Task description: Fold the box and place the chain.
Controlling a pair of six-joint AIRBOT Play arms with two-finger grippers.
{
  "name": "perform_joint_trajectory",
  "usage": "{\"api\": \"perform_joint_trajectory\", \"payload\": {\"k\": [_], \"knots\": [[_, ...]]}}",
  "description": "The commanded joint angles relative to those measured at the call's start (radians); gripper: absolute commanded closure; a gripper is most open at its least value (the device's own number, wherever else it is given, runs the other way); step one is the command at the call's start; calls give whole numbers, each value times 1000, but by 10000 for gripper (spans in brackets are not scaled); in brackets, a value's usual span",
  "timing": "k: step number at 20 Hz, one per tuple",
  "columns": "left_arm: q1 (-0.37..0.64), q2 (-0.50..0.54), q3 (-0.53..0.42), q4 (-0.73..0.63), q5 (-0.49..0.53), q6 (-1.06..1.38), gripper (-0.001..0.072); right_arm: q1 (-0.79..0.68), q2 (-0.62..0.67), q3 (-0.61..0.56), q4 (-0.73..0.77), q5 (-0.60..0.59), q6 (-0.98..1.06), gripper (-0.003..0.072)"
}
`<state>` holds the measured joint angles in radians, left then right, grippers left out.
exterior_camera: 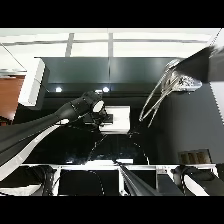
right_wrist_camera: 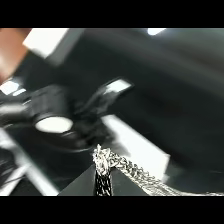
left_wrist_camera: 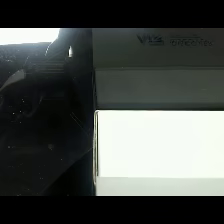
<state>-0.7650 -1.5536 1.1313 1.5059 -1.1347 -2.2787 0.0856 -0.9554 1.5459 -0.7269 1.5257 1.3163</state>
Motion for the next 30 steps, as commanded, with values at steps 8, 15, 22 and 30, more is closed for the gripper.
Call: {"api": "perform_joint_trajectory", "payload": {"k": [8, 15, 22, 30], "knots": [[1, -1, 0, 0, 4, 0, 678, 217, -90, -186, 186, -193, -59, 676], [1, -1, 0, 0, 5, 0, 678, 227, -121, -186, 226, -203, -76, 675], [1, -1, 0, 0, 4, 0, 678, 227, -121, -204, 149, -160, -70, 673], [1, -1, 0, 0, 4, 0, 678, 257, -124, -438, 146, -261, -72, 672]]}}
